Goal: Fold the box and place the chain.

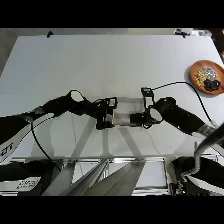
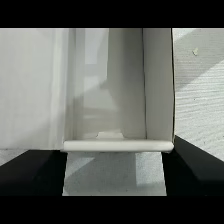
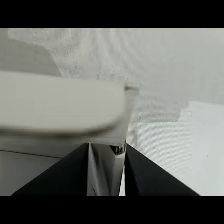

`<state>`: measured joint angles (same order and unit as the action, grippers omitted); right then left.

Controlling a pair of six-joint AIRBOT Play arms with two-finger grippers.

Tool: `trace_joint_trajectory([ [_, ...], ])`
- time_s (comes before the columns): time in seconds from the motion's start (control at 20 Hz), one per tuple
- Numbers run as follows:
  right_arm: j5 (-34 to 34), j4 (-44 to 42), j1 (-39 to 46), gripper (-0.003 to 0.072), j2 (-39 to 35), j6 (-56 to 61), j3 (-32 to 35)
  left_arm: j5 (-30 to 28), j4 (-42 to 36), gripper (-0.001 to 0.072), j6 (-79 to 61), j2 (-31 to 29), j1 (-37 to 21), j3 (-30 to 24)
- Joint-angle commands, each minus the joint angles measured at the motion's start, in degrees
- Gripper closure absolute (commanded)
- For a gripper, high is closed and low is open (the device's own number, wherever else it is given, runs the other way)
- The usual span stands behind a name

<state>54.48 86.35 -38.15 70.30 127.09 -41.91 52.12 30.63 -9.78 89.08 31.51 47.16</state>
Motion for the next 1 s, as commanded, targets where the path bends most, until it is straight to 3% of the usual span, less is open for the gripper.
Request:
trace_joint_trajectory([
  [0.0,0.17,0.94,0.02,0.0512,1.16,-0.07,-0.37,-0.02,0.02,0.0218,-0.04,-0.04,0.02,0.04],
  [0.1,0.26,0.81,0.00,0.0529,2.40,-0.07,-0.37,0.00,0.02,0.0218,-0.04,-0.04,0.02,0.04],
  [0.2,0.50,0.79,0.00,0.0656,3.15,-0.04,-0.37,-0.02,0.02,0.0218,-0.04,-0.04,0.02,0.04],
  [0.25,0.44,0.87,0.00,0.0674,3.15,-0.04,-0.37,0.00,0.02,0.0218,-0.04,-0.04,0.02,0.04],
  [0.6,0.39,2.32,0.02,0.0672,3.15,-5.84,-0.37,-0.02,0.02,0.0218,-0.04,-0.04,0.02,0.04],
  [0.65,0.37,2.29,0.00,0.0668,3.15,-5.86,-0.37,0.00,0.02,0.0218,-0.04,-0.04,0.02,0.04],
  [0.8,0.00,2.19,0.02,0.0436,3.15,-5.88,-0.42,-0.02,0.02,0.0218,-0.04,-0.04,0.02,0.04],
  [0.95,-0.46,2.19,0.02,0.0454,3.15,-5.86,-0.42,0.02,0.00,0.0218,-0.04,-0.04,0.02,0.04],
])
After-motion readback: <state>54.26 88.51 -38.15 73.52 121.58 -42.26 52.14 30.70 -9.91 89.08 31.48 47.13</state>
